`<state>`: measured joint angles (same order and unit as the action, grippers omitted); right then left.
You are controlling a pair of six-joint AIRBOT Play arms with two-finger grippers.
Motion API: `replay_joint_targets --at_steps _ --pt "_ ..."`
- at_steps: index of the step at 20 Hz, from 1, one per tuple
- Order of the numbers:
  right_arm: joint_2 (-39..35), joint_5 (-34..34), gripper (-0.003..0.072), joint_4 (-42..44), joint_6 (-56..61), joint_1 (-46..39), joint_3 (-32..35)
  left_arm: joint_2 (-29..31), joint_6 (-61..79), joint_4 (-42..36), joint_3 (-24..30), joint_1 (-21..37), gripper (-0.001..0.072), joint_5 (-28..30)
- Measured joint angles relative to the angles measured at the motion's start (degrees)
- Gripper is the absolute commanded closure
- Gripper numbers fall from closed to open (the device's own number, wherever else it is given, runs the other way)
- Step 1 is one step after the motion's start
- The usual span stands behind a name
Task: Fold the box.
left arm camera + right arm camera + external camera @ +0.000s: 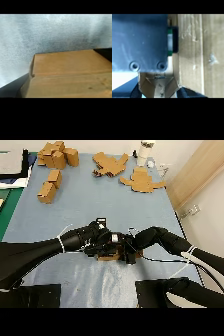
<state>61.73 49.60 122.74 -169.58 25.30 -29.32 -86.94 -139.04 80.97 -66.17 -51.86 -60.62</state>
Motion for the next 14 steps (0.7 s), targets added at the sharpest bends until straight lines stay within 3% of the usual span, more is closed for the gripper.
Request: replay_joint_targets --at_steps 1,2,3,4,5,13,14 --pt "0.0 0.0 0.0208 0.0 0.0 0.0 0.0 0.0 0.0 0.0 0.0 0.0 0.0202 0.1" --pt "0.0 0.0 0.0208 0.0 0.0 0.0 0.0 0.0 0.0 0.2 -0.1 0.0 0.0447 0.1" --pt "0.0 0.0 0.0208 0.0 0.0 0.0 0.0 -0.1 0.0 0.7 -0.1 0.0 0.0588 0.0" --pt "0.0 0.0 0.0208 0.0 0.0 0.0 0.0 -0.1 0.0 1.4 0.0 0.1 0.0668 -1.1" --pt "0.0 0.0 0.0208 0.0 0.2 0.0 0.0 -0.1 0.2 1.6 0.0 0.2 0.0695 -1.0" --pt "0.0 0.0 0.0208 0.0 0.1 0.0 0.0 -0.1 0.6 1.5 -0.1 0.1 0.0691 -0.1" --pt "0.0 0.0 0.0208 -0.1 0.0 0.0 0.0 -0.1 0.6 1.5 -0.1 0.1 0.048 0.0"
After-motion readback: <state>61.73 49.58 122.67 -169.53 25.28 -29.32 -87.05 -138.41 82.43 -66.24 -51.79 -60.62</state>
